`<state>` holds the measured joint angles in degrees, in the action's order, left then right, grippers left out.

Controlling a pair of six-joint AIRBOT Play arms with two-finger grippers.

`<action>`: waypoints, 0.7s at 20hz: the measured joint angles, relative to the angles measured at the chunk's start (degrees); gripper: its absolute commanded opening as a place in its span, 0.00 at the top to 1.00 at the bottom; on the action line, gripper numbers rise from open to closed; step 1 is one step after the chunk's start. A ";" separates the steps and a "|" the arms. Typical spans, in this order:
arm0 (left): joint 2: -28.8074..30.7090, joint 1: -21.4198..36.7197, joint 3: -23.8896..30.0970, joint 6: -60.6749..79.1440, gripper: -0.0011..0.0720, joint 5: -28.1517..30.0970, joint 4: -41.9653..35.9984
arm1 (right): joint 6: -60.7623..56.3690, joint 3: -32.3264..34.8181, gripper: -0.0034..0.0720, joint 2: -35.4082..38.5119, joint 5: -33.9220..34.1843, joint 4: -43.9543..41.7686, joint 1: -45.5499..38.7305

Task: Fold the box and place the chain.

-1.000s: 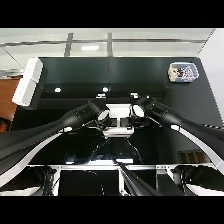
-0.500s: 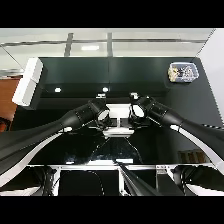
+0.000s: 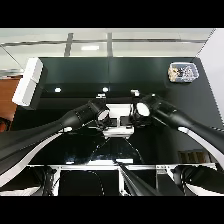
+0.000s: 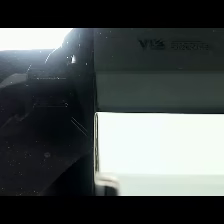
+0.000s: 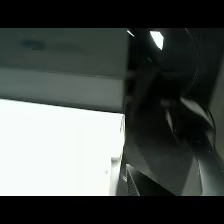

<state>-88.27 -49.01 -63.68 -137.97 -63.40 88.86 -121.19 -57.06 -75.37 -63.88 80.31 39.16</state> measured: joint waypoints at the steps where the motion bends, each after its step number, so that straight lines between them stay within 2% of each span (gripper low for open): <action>1: 0.00 0.02 0.00 0.00 0.95 0.00 0.00 | 1.18 0.00 0.51 2.60 -1.09 0.31 -0.61; 3: 0.00 0.00 0.00 0.00 0.95 -0.02 0.00 | 3.37 -0.04 0.51 9.18 -4.13 2.51 -2.51; 5: 0.00 0.00 0.00 0.00 0.95 -0.07 0.02 | 4.52 -0.04 0.50 15.32 -6.56 8.87 -5.20; 6: 0.00 0.00 0.00 0.00 0.95 -0.07 0.02 | 4.94 -0.04 0.18 17.55 -7.30 13.27 -6.82; 7: 0.00 0.00 0.00 -0.02 0.95 -0.09 0.02 | 5.31 0.07 0.01 19.21 -7.48 18.14 -8.87; 10: 0.00 0.00 0.00 -0.02 0.95 -0.11 0.00 | 6.40 1.16 0.01 20.13 -3.19 28.17 -17.99; 14: 0.00 0.00 0.00 -0.07 0.95 -0.09 0.02 | 7.19 0.00 0.01 12.02 8.70 27.50 -32.92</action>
<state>-88.27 -49.01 -63.68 -138.04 -63.48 88.88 -113.99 -57.06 -63.35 -55.18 107.81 6.24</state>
